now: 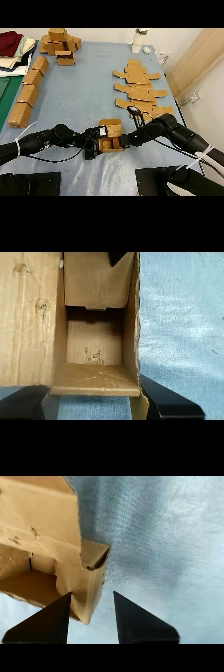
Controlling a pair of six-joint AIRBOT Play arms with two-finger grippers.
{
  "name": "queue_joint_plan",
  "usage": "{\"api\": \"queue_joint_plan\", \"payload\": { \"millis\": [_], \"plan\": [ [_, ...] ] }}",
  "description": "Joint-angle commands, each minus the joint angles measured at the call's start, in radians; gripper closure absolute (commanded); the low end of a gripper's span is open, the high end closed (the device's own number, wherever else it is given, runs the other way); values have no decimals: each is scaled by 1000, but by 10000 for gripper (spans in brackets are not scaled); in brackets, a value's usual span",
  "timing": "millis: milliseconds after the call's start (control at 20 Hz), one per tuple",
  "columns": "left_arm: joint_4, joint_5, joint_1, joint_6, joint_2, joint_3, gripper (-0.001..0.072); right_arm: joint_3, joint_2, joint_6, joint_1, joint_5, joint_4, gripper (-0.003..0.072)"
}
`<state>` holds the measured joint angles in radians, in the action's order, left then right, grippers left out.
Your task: Fold the box.
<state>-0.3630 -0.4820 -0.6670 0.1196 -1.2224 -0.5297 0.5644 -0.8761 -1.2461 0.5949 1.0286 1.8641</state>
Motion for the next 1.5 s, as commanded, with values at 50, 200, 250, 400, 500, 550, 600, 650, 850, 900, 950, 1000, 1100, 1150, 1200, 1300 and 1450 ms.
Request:
{"api": "queue_joint_plan", "payload": {
  "millis": [50,200,250,400,500,550,600,650,850,900,950,1000,1100,1150,1200,1300,1450],
  "plan": [
    [0,0,0,0,0,-1,231,94,-109,331,158,3,-151,281],
    [0,0,0,0,0,-1,231,175,-211,476,245,51,-212,282],
    [0,0,0,0,0,-1,231,198,-245,526,270,75,-237,282],
    [0,0,0,0,0,-1,231,257,-335,692,333,193,-349,283],
    [0,0,0,0,0,-1,232,273,-371,720,342,240,-381,373],
    [0,1,0,0,0,-1,231,273,-380,723,342,238,-384,408],
    [0,1,0,0,0,-1,231,273,-386,723,342,237,-385,446],
    [0,0,0,0,0,-1,231,273,-388,723,342,237,-385,530],
    [0,0,0,0,0,-1,231,274,-388,722,342,236,-385,684],
    [0,0,0,0,0,-1,231,274,-388,720,342,236,-385,685],
    [0,0,0,0,0,-1,231,274,-388,713,342,236,-385,684],
    [0,0,0,0,0,-1,231,274,-388,711,342,236,-386,681],
    [0,0,0,0,0,-1,232,274,-386,710,342,237,-386,443],
    [0,0,0,0,0,-1,231,274,-381,710,342,236,-386,437],
    [0,1,0,0,0,-1,231,274,-373,710,342,236,-386,426],
    [0,0,0,0,0,-1,231,274,-348,710,342,237,-386,331],
    [0,0,0,0,0,-1,231,274,-300,711,341,238,-383,332]
  ]
}}
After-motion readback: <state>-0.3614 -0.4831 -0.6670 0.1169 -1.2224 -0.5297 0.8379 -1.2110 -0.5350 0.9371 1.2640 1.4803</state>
